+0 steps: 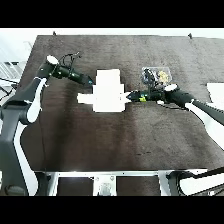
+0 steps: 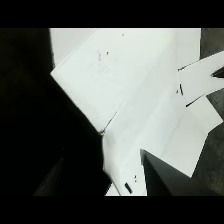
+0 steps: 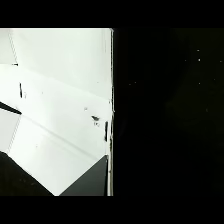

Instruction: Fold the box and place the chain.

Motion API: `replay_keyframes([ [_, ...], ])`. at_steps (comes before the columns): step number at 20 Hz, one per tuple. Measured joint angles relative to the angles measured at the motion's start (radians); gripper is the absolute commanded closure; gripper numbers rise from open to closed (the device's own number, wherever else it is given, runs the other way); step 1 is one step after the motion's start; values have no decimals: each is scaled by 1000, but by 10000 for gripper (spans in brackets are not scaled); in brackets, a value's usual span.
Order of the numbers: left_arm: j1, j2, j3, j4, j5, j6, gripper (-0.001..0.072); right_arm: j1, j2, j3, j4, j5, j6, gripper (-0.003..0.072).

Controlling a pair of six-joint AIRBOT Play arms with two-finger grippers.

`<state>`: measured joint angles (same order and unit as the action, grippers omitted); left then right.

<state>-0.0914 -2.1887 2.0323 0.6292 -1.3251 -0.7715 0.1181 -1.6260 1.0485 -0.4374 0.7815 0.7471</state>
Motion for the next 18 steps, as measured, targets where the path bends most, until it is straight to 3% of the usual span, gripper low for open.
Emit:
replay_keyframes([
  [8, -45, -27, 3, -18, 24, 34, 189, 0, 0, 0, 0, 2, 0, 671],
  [15, -50, -47, 3, -37, 16, 39, 364, 0, 0, 0, 0, 2, 0, 671],
  [18, -51, -50, 3, -45, 9, 43, 365, 0, 0, 0, -1, 1, 0, 671],
])
